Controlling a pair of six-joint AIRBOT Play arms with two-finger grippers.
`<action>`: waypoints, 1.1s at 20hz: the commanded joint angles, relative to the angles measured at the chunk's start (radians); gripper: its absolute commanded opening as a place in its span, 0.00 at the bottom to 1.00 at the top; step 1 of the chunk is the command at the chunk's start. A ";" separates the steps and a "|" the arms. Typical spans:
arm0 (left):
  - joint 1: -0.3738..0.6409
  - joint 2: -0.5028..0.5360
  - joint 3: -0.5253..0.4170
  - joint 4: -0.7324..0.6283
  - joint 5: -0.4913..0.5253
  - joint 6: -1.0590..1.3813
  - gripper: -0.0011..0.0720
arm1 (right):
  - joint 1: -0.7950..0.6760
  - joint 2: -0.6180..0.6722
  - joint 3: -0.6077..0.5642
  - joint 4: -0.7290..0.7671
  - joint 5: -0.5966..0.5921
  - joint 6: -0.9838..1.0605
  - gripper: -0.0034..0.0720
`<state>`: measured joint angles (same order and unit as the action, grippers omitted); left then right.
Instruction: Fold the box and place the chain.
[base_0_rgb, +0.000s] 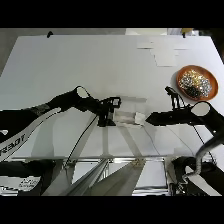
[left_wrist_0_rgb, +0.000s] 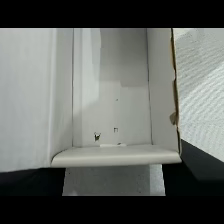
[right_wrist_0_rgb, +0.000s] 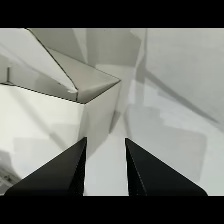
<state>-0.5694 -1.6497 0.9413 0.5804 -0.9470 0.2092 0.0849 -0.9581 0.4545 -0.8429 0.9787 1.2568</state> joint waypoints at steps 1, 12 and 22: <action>0.000 0.000 0.001 0.000 0.000 0.000 0.20 | 0.001 0.006 0.000 0.043 0.010 -0.008 0.41; 0.000 0.000 0.001 0.000 0.000 0.000 0.20 | 0.191 -0.025 0.013 -0.036 -0.142 0.264 0.53; 0.000 0.000 0.001 0.000 0.000 0.000 0.20 | 0.428 -0.174 0.196 -0.446 -0.120 0.886 0.53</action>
<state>-0.5694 -1.6501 0.9413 0.5800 -0.9470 0.2089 0.4580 -1.0973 0.6086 -1.1652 0.8486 1.9514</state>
